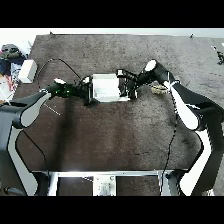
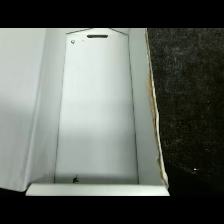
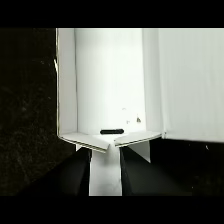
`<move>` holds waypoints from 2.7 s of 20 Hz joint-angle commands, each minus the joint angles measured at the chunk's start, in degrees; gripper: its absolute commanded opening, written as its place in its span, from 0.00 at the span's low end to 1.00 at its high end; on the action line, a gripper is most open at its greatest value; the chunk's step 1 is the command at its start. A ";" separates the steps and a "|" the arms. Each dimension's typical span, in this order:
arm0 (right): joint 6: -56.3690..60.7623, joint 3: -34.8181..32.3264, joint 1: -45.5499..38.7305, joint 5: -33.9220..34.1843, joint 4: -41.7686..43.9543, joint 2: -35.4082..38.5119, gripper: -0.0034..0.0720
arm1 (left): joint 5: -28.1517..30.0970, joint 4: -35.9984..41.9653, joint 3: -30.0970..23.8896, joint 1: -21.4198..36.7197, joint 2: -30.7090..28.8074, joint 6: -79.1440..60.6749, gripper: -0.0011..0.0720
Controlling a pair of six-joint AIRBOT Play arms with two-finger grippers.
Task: Fold the box and place the chain.
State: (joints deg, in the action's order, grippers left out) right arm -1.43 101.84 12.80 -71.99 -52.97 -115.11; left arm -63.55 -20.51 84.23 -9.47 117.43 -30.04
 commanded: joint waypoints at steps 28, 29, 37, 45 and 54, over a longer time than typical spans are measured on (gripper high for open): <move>14.49 -0.17 0.96 -0.35 -4.31 0.70 0.15 | -0.09 0.02 0.04 0.00 0.02 0.00 0.49; 18.34 -0.17 0.11 -0.74 -5.27 1.57 0.15 | -0.09 0.02 0.04 0.00 0.02 0.00 0.49; 50.45 -0.44 -9.81 -5.62 -5.18 6.54 0.15 | -0.09 0.02 0.04 0.00 0.02 0.00 0.49; 56.76 -8.44 -15.93 -0.63 2.69 6.51 0.06 | -0.07 0.02 0.04 0.00 0.04 -0.02 0.49; 56.24 -14.34 -10.97 6.47 4.76 5.18 0.06 | -0.09 0.02 0.04 0.00 0.04 0.00 0.49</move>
State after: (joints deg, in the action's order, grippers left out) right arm 55.33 88.44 0.01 -67.37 -49.87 -109.67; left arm -63.64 -20.47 84.23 -9.54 117.43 -30.04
